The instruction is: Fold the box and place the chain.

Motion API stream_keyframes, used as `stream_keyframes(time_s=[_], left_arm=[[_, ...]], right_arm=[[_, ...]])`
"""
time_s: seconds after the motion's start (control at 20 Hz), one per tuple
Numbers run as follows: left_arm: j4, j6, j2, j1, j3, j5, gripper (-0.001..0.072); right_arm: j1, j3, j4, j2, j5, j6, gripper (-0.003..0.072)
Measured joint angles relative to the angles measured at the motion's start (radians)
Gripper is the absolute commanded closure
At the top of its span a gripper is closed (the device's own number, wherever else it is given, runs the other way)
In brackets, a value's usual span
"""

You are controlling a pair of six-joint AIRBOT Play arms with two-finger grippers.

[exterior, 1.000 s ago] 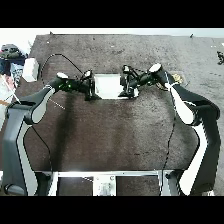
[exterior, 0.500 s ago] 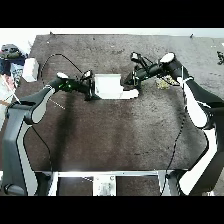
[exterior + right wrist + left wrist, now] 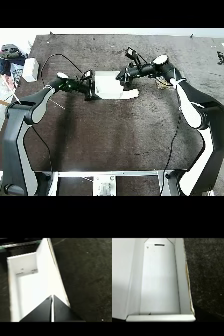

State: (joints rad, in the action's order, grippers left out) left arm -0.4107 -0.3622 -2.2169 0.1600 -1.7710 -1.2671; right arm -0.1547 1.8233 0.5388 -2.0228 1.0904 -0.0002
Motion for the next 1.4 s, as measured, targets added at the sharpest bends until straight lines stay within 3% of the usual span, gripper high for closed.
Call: stream_keyframes(time_s=[0.3,0.8,1.05,1.1,1.2,1.4], left_arm=[[0.000,0.000,0.000,0.000,0.000,0.001,0.0315],[0.001,-0.003,0.000,0.000,0.000,0.000,0.0315],[-0.001,-0.004,0.000,0.000,0.000,0.000,0.0315],[-0.001,-0.004,0.000,0.000,0.000,0.000,0.0315],[-0.001,-0.004,0.000,0.000,0.000,0.000,0.0315],[-0.001,-0.003,0.000,0.000,0.000,0.000,0.0315]], right_arm=[[-0.003,0.000,0.016,-0.048,-0.098,0.000,0.0654],[-0.003,-0.008,0.077,-0.050,-0.092,0.001,0.0654],[0.020,-0.006,0.113,0.057,0.042,0.055,0.0653],[0.026,-0.007,0.142,0.076,0.095,0.083,0.0625],[0.031,-0.019,0.215,0.100,0.163,0.126,0.0062],[0.009,-0.078,0.372,0.111,0.169,0.117,0.0074]])
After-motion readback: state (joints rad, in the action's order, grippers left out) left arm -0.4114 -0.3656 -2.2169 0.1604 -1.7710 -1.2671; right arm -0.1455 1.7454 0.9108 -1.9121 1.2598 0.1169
